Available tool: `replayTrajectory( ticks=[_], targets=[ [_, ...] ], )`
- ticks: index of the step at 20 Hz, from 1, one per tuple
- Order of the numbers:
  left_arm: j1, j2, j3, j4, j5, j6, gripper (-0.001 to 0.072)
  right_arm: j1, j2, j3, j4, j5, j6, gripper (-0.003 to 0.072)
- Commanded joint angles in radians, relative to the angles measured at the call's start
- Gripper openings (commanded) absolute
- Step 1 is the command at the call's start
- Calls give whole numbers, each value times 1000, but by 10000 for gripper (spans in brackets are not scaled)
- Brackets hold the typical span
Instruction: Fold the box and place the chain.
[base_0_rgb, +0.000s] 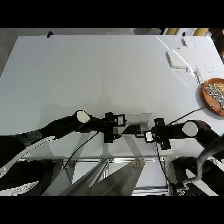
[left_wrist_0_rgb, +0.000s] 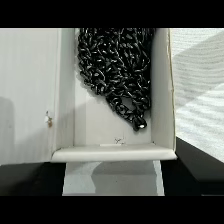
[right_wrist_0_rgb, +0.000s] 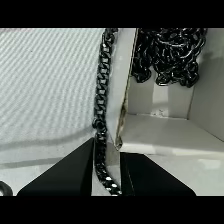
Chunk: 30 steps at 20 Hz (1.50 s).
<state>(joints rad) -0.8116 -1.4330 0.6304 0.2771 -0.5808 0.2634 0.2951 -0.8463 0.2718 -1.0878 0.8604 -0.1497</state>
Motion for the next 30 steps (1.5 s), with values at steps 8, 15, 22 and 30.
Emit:
replayTrajectory(
  ticks=[8, 15, 22, 30],
  targets=[
    [0, 1, 0, 0, 0, 1, 332, 1, 135, -1, -64, 16, 58, 18],
    [-1, 1, 0, 0, -1, 0, 331, 1, 479, -2, -39, 25, 270, 19],
    [0, 1, 0, 0, -1, 0, 331, 1, 524, -2, 335, 13, 281, 19],
    [0, 1, 0, 0, 0, 0, 331, 9, 441, -2, 506, -32, 295, 20]
  ],
)
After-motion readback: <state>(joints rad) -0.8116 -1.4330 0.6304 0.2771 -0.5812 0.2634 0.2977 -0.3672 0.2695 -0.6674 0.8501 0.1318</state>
